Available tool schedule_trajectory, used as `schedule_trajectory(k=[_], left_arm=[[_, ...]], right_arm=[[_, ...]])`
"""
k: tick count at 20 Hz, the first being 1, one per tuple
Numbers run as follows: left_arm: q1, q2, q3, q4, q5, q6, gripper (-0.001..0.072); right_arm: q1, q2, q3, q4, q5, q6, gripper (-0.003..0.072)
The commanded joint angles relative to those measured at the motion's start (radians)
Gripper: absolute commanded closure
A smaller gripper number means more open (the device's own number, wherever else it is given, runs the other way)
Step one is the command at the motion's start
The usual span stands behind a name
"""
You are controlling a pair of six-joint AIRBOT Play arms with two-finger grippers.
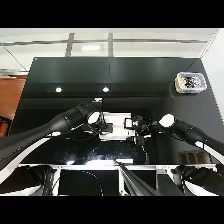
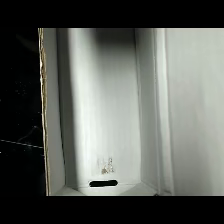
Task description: Fold the box and place the chain.
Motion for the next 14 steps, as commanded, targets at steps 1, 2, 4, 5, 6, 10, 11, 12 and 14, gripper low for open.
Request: schedule_trajectory(k=[1,2,4,5,6,10,11,12,14], left_arm=[[-0.002,-0.012,0.001,0.003,0.003,-0.029,0.0436],[-0.002,-0.013,0.001,0.003,0.004,-0.035,0.0455],[-0.003,-0.013,0.002,0.0,0.013,-0.036,0.0686],[-0.002,-0.013,0.002,-0.01,0.011,-0.036,0.0684],[-0.002,-0.013,0.002,-0.015,0.007,-0.035,0.0684],[-0.005,-0.013,0.003,-0.016,0.01,-0.036,0.0337],[-0.005,-0.013,0.003,-0.015,0.006,-0.036,0.0292],[-0.005,-0.013,0.003,-0.015,0.005,-0.036,0.0292],[-0.004,-0.013,0.003,-0.013,0.007,-0.036,0.0335]], right_arm=[[0.001,0.0,0.0,-0.002,0.001,0.0,0.0202],[0.001,0.0,0.0,-0.002,0.001,0.0,0.0201],[0.001,0.0,0.0,-0.002,0.001,0.0,0.0201],[0.001,0.0,0.0,-0.002,0.001,0.0,0.0201],[0.001,0.0,0.0,-0.002,0.001,0.0,0.0202],[0.001,0.0,0.0,-0.002,0.001,0.0,0.0202],[0.001,0.0,0.0,-0.002,0.001,0.0,0.0202],[0.001,0.0,0.0,-0.002,0.001,0.0,0.0201],[0.001,0.0,0.0,-0.002,0.001,0.0,0.0201]])
